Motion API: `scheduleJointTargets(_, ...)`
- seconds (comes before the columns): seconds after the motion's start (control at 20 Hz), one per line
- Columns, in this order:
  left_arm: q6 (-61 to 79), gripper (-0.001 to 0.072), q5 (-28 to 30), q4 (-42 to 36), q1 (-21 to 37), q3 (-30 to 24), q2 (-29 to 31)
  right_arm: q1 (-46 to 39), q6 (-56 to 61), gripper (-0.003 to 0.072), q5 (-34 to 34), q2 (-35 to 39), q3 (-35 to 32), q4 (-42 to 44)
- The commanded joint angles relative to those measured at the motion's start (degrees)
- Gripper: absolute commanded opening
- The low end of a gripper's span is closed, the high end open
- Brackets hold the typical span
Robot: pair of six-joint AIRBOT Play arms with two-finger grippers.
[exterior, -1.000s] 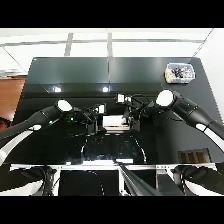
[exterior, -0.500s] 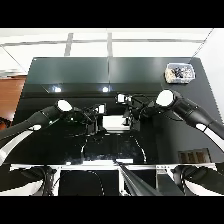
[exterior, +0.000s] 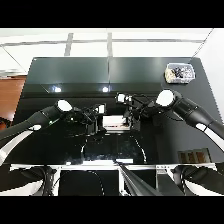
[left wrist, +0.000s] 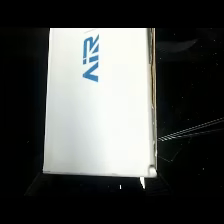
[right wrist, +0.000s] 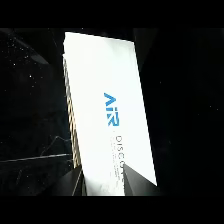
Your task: Fold the box and place the chain.
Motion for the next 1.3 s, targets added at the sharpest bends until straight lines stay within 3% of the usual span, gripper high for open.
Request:
scheduleJointTargets(0.0,0.0,0.0440,0.0,0.0,0.0,0.0,0.0,0.1,0.0,0.0239,0.7,-0.2,0.0,0.0)
scheduleJointTargets(0.25,0.0,0.0440,0.0,0.0,0.0,0.0,0.0,0.1,0.0,0.0241,1.5,-0.5,0.0,0.0)
scheduleJointTargets(0.6,0.0,0.0440,0.0,0.0,0.0,0.0,0.0,0.1,0.1,0.0328,1.2,-0.5,-0.2,0.0)
scheduleJointTargets(0.9,0.0,0.0440,0.0,0.0,0.0,0.0,0.0,0.0,1.3,0.0326,-0.2,-1.1,-1.7,0.1)
scheduleJointTargets(1.15,0.0,0.0440,0.0,0.0,0.0,0.0,0.0,-2.4,20.9,0.0325,1.6,3.6,1.0,0.9)
scheduleJointTargets(1.2,0.0,0.0439,0.0,0.0,0.0,0.0,0.0,-3.3,26.5,0.0220,2.5,4.5,1.0,2.3)
scheduleJointTargets(1.25,0.0,0.0440,0.0,0.0,0.0,0.0,0.0,-4.0,29.7,0.0026,4.2,4.7,1.0,3.6)
